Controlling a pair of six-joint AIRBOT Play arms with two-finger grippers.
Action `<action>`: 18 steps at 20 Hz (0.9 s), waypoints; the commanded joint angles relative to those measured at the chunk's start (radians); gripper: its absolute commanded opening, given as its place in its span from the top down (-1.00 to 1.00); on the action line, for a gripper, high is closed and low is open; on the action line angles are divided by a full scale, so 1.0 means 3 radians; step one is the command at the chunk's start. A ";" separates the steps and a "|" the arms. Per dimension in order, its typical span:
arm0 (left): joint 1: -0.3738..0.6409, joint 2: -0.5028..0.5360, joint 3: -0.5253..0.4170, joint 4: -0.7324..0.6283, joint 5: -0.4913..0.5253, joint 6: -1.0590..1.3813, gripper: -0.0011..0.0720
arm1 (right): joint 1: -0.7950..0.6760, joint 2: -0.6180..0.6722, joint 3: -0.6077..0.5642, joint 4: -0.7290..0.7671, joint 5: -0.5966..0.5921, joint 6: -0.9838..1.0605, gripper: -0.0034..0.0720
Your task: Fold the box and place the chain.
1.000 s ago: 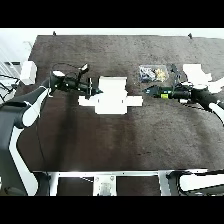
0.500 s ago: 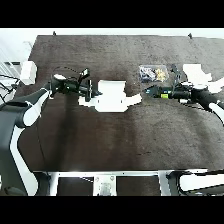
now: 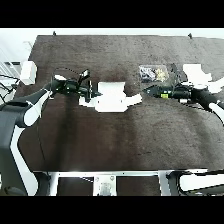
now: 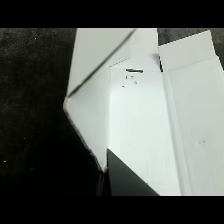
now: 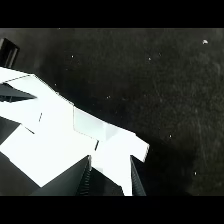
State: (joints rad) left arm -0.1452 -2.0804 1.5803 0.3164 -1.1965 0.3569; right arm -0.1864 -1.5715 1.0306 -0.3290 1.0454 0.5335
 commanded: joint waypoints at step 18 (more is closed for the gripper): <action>-0.0003 -0.0001 0.0000 0.0141 -0.0053 -0.0177 0.92 | 0.0426 0.0654 -0.0763 0.0127 -0.0071 -0.2391 -0.25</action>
